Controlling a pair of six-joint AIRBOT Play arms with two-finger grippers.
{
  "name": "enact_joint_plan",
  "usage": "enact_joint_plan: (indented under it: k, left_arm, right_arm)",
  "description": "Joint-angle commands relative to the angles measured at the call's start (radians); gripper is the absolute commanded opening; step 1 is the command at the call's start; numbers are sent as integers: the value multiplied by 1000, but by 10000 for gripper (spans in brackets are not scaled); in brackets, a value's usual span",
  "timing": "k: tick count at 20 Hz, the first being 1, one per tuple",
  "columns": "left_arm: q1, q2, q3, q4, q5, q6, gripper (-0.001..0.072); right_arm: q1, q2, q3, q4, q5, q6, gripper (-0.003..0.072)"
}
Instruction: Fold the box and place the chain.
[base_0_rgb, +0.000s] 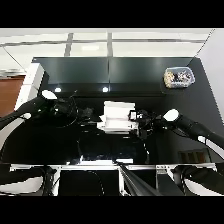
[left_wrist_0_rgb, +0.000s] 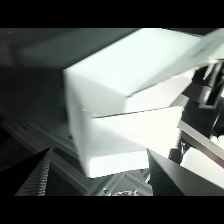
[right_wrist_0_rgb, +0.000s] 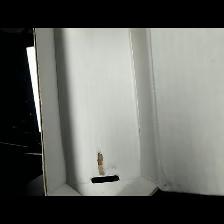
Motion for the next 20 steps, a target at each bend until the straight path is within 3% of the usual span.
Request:
enact_joint_plan:
  k: [1, 3, 8, 13, 20]
  left_arm:
    - [-47, 0, 32, -21, -2, -2, 657]
    - [-60, 0, 45, -10, -7, -78, 455]
    - [-90, 0, 89, 21, 0, -153, 455]
    - [-136, 0, 130, 211, 33, -324, 455]
    - [-208, 0, 173, 225, 116, -374, 454]
  right_arm:
    - [1, 0, 0, 0, 0, 0, 223]
    - [1, 0, 0, 0, 0, 0, 223]
    - [1, 0, 0, 0, 0, 0, 223]
    - [1, 0, 0, 0, 0, 0, 223]
    - [1, 0, 0, 0, 0, 0, 223]
